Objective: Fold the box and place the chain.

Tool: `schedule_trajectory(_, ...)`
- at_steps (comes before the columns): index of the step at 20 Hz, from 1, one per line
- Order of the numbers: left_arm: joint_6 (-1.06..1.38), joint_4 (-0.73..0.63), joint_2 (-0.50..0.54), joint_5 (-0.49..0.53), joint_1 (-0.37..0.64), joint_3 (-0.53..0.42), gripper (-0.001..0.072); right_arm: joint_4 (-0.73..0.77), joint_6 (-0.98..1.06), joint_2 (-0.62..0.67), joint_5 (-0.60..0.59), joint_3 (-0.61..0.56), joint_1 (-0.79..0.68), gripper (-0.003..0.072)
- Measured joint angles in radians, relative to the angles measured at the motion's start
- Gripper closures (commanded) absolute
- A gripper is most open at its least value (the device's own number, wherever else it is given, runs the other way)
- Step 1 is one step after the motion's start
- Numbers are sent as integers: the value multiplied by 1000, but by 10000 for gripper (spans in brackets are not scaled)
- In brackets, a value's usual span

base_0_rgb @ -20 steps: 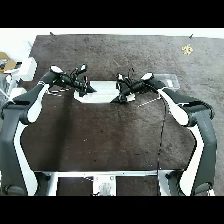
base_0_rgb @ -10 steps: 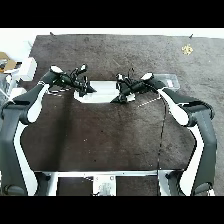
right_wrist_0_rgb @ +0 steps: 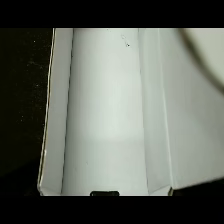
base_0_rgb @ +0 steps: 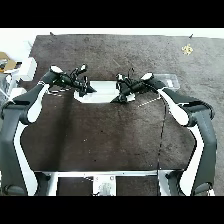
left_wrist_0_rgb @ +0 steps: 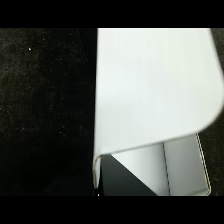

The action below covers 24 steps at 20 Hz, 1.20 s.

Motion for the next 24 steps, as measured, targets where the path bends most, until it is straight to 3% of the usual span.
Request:
schedule_trajectory(6,0,-14,-1,0,0,0,695,0,0,0,0,0,0,308)
schedule_trajectory(8,0,15,-3,19,-2,-2,333,0,0,0,-1,0,0,308)
schedule_trajectory(9,-3,12,-8,16,-1,-3,364,0,0,0,-1,0,0,308)
schedule_trajectory(17,-29,-26,41,-34,39,7,364,0,0,0,-1,0,0,308)
schedule_trajectory(24,-185,-56,101,-253,121,12,366,0,0,0,0,0,0,308)
